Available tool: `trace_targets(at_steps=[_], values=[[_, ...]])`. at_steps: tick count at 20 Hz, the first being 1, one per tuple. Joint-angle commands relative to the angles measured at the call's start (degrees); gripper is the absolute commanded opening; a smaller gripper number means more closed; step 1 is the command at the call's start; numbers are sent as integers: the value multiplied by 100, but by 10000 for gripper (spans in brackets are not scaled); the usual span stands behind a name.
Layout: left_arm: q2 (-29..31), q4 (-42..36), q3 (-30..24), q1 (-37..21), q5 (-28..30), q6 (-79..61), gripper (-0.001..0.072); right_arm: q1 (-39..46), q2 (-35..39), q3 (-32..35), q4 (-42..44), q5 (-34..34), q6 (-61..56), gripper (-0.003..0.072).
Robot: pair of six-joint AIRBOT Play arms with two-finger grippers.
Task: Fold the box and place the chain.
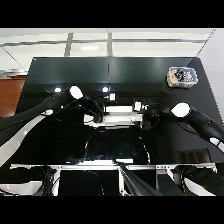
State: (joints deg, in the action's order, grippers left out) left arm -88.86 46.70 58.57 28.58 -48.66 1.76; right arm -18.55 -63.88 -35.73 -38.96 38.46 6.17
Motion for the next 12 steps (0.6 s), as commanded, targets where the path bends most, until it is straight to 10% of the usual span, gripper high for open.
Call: trace_targets(at_steps=[1, 12], values=[[-7, -72, -2, -2, 15, 15, 27, 81, -76, -4, 640, -13, 551, 696], [-7, -70, -2, -2, 13, 15, 27, 81, -1113, -44, 1620, 354, 1790, 696]])
